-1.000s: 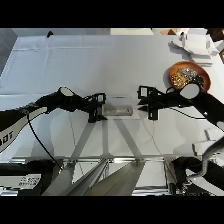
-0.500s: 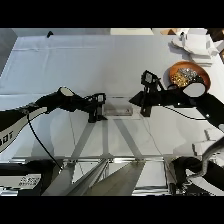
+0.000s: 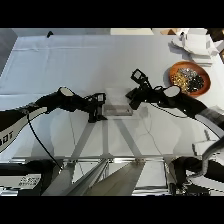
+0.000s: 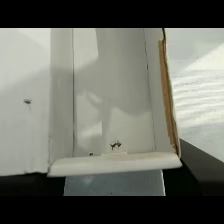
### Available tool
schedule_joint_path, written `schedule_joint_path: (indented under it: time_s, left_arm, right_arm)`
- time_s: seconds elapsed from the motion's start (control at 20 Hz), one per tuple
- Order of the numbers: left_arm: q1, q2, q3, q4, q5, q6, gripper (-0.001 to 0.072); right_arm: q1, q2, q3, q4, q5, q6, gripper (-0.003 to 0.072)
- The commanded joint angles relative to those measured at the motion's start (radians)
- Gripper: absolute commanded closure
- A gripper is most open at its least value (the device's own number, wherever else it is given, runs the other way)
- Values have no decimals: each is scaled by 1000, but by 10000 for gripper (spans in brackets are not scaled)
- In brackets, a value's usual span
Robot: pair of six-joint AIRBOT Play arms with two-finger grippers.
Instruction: Fold the box and place the chain.
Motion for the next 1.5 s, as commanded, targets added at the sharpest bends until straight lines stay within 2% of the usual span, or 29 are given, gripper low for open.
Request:
schedule_joint_path:
  time_s: [0.0,0.15,0.25,0.35,0.5,0.7,0.85,0.9,0.95,1.0,1.1,1.2,1.3,1.35,1.45]
  left_arm:
    - [0,-1,0,1,0,3,483]
    - [0,-1,0,1,0,3,483]
    - [0,-1,0,1,0,3,483]
    - [0,-1,0,1,0,3,483]
    - [0,-1,0,1,0,3,483]
    - [0,-1,0,1,0,3,483]
    - [0,-1,0,1,0,3,483]
    - [0,-1,0,1,0,3,483]
    - [0,-1,0,1,0,3,483]
    - [0,-1,0,1,0,3,483]
    - [0,-1,0,1,0,3,483]
    - [0,-1,0,1,0,3,483]
    - [0,-1,0,1,0,3,483]
    - [0,-1,0,1,0,3,483]
    - [0,-1,0,1,0,3,483]
  right_arm:
    - [5,-26,3,6,-37,-1,680]
    - [3,34,3,-5,-21,0,680]
    - [3,101,3,-53,58,2,680]
    - [3,191,3,-155,153,45,680]
    - [3,315,3,-394,281,109,680]
    - [3,367,-1,-616,427,107,680]
    - [-4,359,-49,-628,347,103,667]
    - [-4,357,-76,-628,289,94,578]
    - [-4,356,-105,-628,217,92,421]
    - [-4,356,-130,-629,155,84,351]
    - [-4,351,-153,-625,101,15,349]
    - [-12,323,-153,-604,104,-73,350]
    - [-63,265,-153,-507,142,-196,351]
    - [-92,235,-152,-467,167,-253,364]
    - [-118,201,-145,-411,201,-328,440]
